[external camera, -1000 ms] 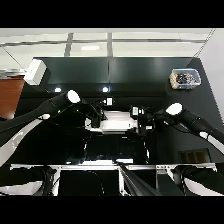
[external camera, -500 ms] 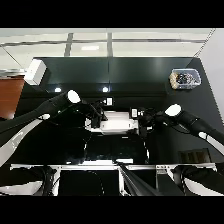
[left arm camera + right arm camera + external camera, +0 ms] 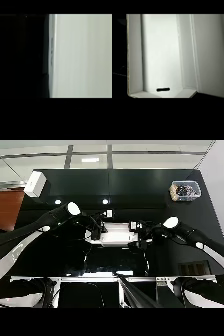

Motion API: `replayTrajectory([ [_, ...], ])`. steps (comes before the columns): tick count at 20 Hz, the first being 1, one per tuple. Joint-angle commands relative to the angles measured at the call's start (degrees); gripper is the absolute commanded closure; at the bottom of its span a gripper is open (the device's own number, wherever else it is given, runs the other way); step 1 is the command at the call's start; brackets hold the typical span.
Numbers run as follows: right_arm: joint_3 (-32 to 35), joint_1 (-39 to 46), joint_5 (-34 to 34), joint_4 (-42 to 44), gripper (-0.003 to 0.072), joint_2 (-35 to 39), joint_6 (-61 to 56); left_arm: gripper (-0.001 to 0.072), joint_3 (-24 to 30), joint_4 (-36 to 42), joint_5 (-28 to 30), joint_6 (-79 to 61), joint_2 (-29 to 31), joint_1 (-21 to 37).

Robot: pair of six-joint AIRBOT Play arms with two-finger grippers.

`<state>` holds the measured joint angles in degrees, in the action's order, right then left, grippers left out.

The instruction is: Fold the box and place the chain.

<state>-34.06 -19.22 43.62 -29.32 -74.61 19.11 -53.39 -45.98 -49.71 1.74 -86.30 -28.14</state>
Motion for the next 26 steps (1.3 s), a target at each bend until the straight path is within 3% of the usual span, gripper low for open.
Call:
replayTrajectory([
  [1,0.0,-0.1,0.0,-0.1,-0.0034,-0.2,0.0,0.0684,0.0,0.0,0.0,0.0,0.0,0.0],
  [24,-0.8,-1.5,-1.9,-2.7,-0.0033,-1.0,-3.7,0.0683,0.0,0.0,0.0,0.0,0.0,0.0],
  [26,-0.8,-1.5,-1.9,-2.7,0.0182,-1.0,-3.7,0.0683,0.0,0.0,0.0,0.0,0.0,0.0],
])
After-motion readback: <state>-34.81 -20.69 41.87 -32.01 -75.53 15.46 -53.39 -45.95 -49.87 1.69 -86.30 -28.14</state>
